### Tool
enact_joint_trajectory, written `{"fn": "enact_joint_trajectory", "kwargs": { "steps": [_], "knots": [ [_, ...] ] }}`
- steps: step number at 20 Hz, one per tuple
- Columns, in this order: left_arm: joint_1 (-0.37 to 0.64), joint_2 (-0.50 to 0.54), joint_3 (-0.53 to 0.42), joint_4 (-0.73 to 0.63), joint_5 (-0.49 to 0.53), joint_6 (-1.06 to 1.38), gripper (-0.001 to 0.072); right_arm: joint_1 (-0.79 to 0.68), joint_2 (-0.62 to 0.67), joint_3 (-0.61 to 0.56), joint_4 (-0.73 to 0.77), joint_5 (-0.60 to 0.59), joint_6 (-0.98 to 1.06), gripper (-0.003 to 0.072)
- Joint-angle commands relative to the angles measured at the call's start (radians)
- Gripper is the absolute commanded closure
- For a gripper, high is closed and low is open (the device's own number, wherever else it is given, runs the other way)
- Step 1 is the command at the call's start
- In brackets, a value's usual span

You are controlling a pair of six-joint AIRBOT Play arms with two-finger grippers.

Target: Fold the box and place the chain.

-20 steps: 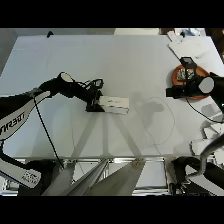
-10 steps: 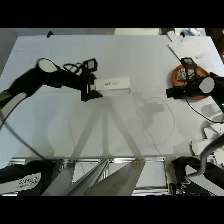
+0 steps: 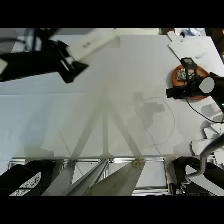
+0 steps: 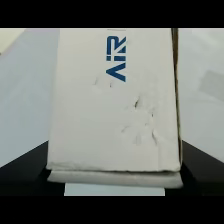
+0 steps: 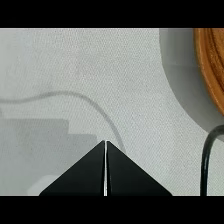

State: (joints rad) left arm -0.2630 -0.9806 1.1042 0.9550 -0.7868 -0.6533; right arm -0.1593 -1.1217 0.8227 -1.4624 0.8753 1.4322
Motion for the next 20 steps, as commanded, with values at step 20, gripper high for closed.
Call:
{"fn": "enact_joint_trajectory", "kwargs": {
  "steps": [20],
  "knots": [
    [0.488, -0.393, 0.001, 0.452, 0.242, -0.504, 0.0700, -0.001, 0.001, 0.001, 0.000, 0.000, 0.000, 0.0674]
  ]
}}
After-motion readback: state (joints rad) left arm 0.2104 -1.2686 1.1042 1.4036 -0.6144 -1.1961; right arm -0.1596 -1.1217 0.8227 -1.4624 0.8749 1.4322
